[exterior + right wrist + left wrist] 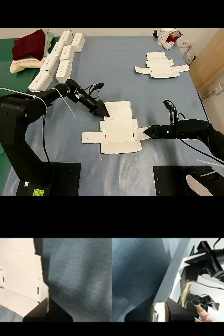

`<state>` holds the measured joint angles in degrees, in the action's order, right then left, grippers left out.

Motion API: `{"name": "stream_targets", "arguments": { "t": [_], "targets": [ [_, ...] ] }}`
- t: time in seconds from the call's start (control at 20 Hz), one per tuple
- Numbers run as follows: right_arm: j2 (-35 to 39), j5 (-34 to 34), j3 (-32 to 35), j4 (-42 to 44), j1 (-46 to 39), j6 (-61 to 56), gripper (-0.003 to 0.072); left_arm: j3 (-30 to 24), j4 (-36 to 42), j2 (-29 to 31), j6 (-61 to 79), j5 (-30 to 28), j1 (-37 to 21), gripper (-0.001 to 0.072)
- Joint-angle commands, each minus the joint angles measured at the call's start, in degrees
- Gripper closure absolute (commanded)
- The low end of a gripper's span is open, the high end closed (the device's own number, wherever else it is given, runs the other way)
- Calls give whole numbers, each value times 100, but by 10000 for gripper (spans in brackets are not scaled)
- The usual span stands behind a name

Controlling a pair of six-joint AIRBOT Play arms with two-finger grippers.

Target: Fold the box.

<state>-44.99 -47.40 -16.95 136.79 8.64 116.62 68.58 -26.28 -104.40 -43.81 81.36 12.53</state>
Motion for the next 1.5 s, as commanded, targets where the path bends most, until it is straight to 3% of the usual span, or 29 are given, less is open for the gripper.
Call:
{"name": "stream_targets", "arguments": {
  "t": [0.0,0.65,0.75,1.25,1.3,1.35,1.45],
  "targets": [
    [7,-2,2,-2,4,-2,684,7,125,-4,131,31,2,502],
    [4,-2,2,-48,4,0,684,114,-72,-4,597,306,192,505],
    [4,-2,2,-48,4,0,684,114,-72,-4,710,315,216,624],
    [4,-4,2,-52,4,0,684,435,-46,-4,688,260,238,620],
    [4,-4,2,-55,4,0,684,494,-46,-4,680,260,238,509],
    [4,-2,2,-55,4,2,684,529,-46,-4,629,258,243,339],
    [4,-2,2,-94,4,0,684,535,-57,-7,584,275,249,354]
  ]
}}
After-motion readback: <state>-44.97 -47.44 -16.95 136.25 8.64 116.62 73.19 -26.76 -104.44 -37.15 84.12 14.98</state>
